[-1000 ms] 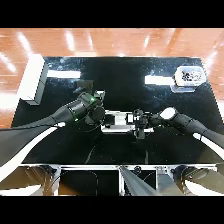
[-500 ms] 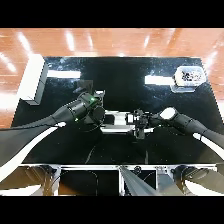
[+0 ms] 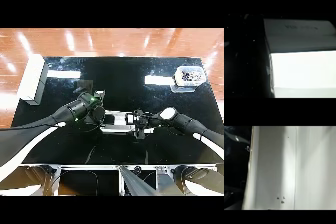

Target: Fold the box and place the chain.

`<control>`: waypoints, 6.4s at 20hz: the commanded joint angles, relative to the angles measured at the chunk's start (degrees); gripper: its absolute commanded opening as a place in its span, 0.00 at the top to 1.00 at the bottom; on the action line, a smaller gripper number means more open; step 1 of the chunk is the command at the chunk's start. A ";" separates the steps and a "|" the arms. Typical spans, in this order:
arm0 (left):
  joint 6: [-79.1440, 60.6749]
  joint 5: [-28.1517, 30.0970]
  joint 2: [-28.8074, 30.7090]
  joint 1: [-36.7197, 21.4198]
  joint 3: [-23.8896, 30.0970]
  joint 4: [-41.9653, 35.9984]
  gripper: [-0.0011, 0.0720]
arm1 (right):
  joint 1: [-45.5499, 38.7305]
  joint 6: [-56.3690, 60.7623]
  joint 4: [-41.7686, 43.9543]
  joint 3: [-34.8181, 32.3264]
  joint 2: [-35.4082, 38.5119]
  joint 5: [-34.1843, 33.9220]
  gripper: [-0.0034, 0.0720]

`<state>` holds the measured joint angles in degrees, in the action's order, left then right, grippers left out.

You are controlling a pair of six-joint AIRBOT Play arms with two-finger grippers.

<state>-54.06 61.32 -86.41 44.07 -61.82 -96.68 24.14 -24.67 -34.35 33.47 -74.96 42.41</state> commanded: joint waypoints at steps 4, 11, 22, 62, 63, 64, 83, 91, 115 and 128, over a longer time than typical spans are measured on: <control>0.31 0.22 1.20 -0.37 -0.07 0.35 0.96 | -0.17 0.87 -0.26 0.02 0.98 -0.15 0.01; 0.55 5.60 1.66 -2.95 -0.07 5.42 0.96 | -4.39 3.23 -3.82 0.02 6.51 3.61 0.01; 2.86 2.95 1.55 -2.93 0.07 7.69 0.96 | -5.79 2.47 0.31 0.02 6.47 3.85 0.03; 1.73 2.97 0.79 -2.49 0.20 5.42 0.96 | 6.69 -4.50 16.98 0.02 1.20 -11.19 0.41; 1.70 2.97 0.79 -2.49 0.20 5.27 0.96 | 6.69 -4.52 16.90 0.02 1.20 -11.19 0.45; 1.70 2.97 0.79 -2.49 0.20 5.14 0.96 | 6.69 -4.52 16.79 0.02 1.20 -11.17 0.62; 1.79 2.73 0.79 -2.49 0.20 4.68 0.96 | -9.29 23.63 3.89 0.02 8.22 5.16 0.32; 1.77 1.14 0.79 -2.45 0.20 4.46 0.96 | -29.46 59.67 -3.45 0.02 8.74 25.83 0.91; 1.75 1.40 0.44 -2.45 0.17 3.98 0.96 | -20.41 92.48 -5.62 0.79 -1.42 13.92 0.91; 1.73 1.42 0.44 -2.45 0.17 3.15 0.96 | -16.48 83.76 6.05 3.72 -1.42 20.96 0.16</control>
<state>-52.29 62.30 -85.93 41.60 -61.65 -93.71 6.42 61.04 -32.27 36.88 -76.42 62.48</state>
